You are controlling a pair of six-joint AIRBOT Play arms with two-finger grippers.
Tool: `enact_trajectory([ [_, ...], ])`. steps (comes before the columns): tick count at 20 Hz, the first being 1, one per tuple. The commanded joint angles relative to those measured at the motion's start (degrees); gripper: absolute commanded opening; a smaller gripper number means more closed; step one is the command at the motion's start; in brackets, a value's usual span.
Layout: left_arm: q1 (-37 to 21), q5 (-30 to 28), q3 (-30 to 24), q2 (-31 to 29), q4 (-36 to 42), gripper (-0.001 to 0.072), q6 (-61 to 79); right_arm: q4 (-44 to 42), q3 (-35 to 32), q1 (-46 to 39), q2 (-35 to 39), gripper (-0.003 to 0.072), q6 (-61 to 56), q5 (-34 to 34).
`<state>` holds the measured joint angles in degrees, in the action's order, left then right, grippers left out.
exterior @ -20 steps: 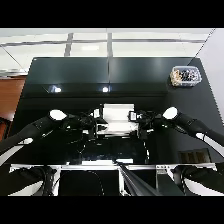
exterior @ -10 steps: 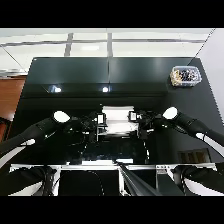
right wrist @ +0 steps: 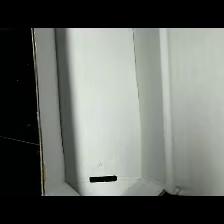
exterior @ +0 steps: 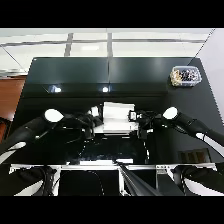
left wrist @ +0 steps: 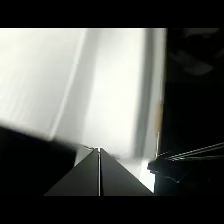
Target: Fold the box and place the chain.
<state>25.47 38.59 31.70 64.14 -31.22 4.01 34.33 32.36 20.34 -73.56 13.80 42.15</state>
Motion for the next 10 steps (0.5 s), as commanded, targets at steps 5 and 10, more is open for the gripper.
enact_trajectory([
  [5, -22.6, 6.6, 0.0, -15.5, -26.2, 0.0027, -62.2, 0.2, 0.0, 0.0, 0.0, 0.0077, 0.3, 0.1],
  [10, -39.1, 27.8, -3.5, -5.2, -15.6, 0.0028, -73.9, 0.2, 0.0, 0.0, 0.0, 0.0077, 0.3, 0.1],
])
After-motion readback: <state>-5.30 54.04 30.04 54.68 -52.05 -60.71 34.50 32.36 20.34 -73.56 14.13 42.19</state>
